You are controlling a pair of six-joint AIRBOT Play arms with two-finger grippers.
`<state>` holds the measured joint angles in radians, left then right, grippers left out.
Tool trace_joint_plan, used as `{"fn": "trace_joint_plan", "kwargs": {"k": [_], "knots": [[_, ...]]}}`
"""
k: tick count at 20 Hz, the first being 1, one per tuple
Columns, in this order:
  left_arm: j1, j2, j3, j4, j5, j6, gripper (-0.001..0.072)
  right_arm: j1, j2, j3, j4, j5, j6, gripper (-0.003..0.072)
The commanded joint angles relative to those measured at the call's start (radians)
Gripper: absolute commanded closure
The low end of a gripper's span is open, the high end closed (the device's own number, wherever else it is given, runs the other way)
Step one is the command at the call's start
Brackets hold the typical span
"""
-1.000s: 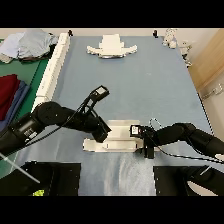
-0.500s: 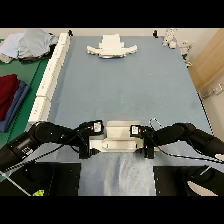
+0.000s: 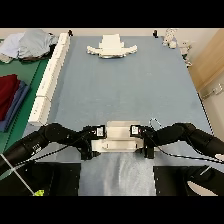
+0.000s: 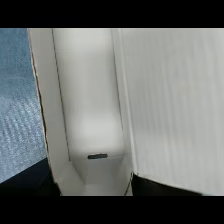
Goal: Fold the box.
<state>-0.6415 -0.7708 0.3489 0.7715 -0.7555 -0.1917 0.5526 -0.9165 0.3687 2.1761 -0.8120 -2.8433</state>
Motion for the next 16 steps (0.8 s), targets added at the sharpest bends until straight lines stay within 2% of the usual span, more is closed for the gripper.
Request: {"fn": "trace_joint_plan", "kwargs": {"k": [1,2,4,5,8,13,16], "knots": [[-0.045,-0.066,-0.002,-0.078,0.093,0.092,0.0243,0.000,0.000,0.000,0.000,0.000,0.000,0.0178],[-0.055,-0.078,-0.002,-0.078,0.118,0.092,0.0322,0.000,0.000,0.000,0.000,0.000,0.000,0.0178],[-0.063,-0.095,-0.002,-0.078,0.161,0.092,0.0534,0.000,0.000,0.000,0.000,0.000,0.000,0.0178],[-0.063,-0.096,-0.002,-0.078,0.162,0.092,0.0608,0.000,0.000,0.000,0.000,0.000,0.000,0.0178],[-0.081,-0.097,-0.002,-0.085,0.177,0.098,0.0605,0.000,0.000,0.000,0.000,0.000,0.000,0.0178],[-0.154,-0.097,-0.002,-0.152,0.275,0.134,0.0606,0.000,0.000,0.000,0.000,0.000,0.000,0.0178],[-0.169,-0.111,-0.002,-0.153,0.284,0.133,0.0605,0.000,0.000,0.000,0.000,0.000,0.000,0.0179]]}}
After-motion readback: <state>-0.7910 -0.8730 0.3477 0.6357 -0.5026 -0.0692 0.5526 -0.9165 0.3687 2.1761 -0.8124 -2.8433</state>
